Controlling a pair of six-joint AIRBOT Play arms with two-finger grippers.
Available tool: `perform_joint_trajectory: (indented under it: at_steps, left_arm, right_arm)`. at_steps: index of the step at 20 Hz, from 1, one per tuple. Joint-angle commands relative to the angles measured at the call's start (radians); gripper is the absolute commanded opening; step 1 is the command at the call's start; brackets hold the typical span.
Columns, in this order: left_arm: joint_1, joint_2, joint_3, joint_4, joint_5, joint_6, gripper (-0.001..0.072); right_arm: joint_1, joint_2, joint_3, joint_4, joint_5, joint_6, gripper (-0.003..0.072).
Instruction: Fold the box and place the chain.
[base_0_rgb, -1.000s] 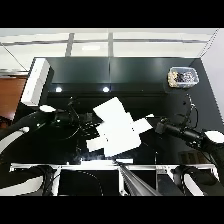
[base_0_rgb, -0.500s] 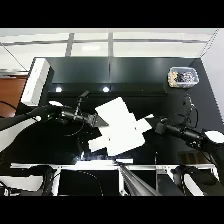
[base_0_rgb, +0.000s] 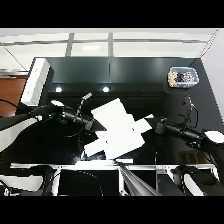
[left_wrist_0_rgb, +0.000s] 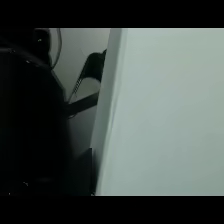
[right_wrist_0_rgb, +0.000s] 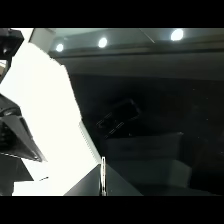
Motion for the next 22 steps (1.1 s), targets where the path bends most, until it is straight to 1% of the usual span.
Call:
perform_joint_trajectory:
  at_steps: [1, 2, 3, 4, 5, 6, 8, 10, 11, 12, 13, 15, 16, 17, 18, 20, 22]
  left_arm:
    - [-0.001, -0.001, 0.009, 0.063, -0.016, 0.020, 0.0047]
    - [-0.001, -0.001, 0.018, 0.079, -0.025, 0.021, 0.0028]
    - [-0.001, -0.001, 0.032, 0.093, -0.029, 0.020, 0.0027]
    - [-0.001, 0.000, 0.043, 0.095, -0.029, 0.020, 0.0026]
    - [-0.001, 0.003, 0.058, 0.095, -0.027, 0.020, 0.0025]
    - [-0.002, 0.008, 0.071, 0.095, -0.021, 0.020, 0.0024]
    - [-0.008, 0.040, 0.092, 0.119, 0.014, 0.020, 0.0022]
    - [-0.032, 0.103, 0.101, 0.190, 0.060, 0.019, 0.0022]
    - [-0.047, 0.148, 0.101, 0.207, 0.071, 0.020, 0.0022]
    - [-0.063, 0.196, 0.099, 0.225, 0.100, 0.020, 0.0021]
    - [-0.089, 0.249, 0.094, 0.264, 0.165, 0.025, 0.0021]
    - [-0.162, 0.341, 0.057, 0.365, 0.356, 0.095, 0.0022]
    - [-0.201, 0.370, 0.027, 0.399, 0.441, 0.137, 0.0023]
    - [-0.239, 0.381, -0.009, 0.378, 0.505, 0.177, 0.0025]
    - [-0.268, 0.374, -0.038, 0.354, 0.531, 0.220, 0.0026]
    - [-0.311, 0.342, -0.047, 0.407, 0.546, 0.319, 0.0025]
    - [-0.336, 0.308, -0.047, 0.401, 0.614, 0.319, 0.0025]
  right_arm:
    - [-0.005, 0.001, 0.001, -0.019, -0.004, 0.002, 0.0008]
    - [-0.017, 0.001, 0.002, -0.020, -0.010, 0.002, 0.0014]
    - [-0.032, 0.001, 0.005, -0.020, -0.010, 0.003, 0.0202]
    - [-0.053, 0.001, 0.011, -0.023, -0.010, 0.035, 0.0595]
    - [-0.080, 0.001, 0.028, -0.046, 0.000, 0.057, 0.0688]
    - [-0.105, 0.000, 0.057, -0.104, 0.030, 0.059, 0.0688]
    - [-0.152, 0.001, 0.160, -0.311, 0.104, 0.079, 0.0688]
    - [-0.170, 0.001, 0.278, -0.526, 0.182, 0.077, 0.0687]
    - [-0.169, 0.001, 0.328, -0.599, 0.221, 0.077, 0.0687]
    - [-0.169, 0.001, 0.369, -0.627, 0.253, 0.077, 0.0687]
    - [-0.169, 0.001, 0.395, -0.623, 0.261, 0.077, 0.0688]
    - [-0.169, 0.001, 0.417, -0.586, 0.237, 0.077, 0.0687]
    - [-0.168, 0.000, 0.417, -0.568, 0.199, 0.077, 0.0688]
    - [-0.169, 0.000, 0.417, -0.558, 0.154, 0.077, 0.0687]
    - [-0.168, 0.000, 0.416, -0.550, 0.122, 0.079, 0.0687]
    - [-0.168, -0.003, 0.408, -0.544, 0.144, 0.077, 0.0687]
    - [-0.168, -0.003, 0.377, -0.550, 0.192, 0.035, 0.0687]
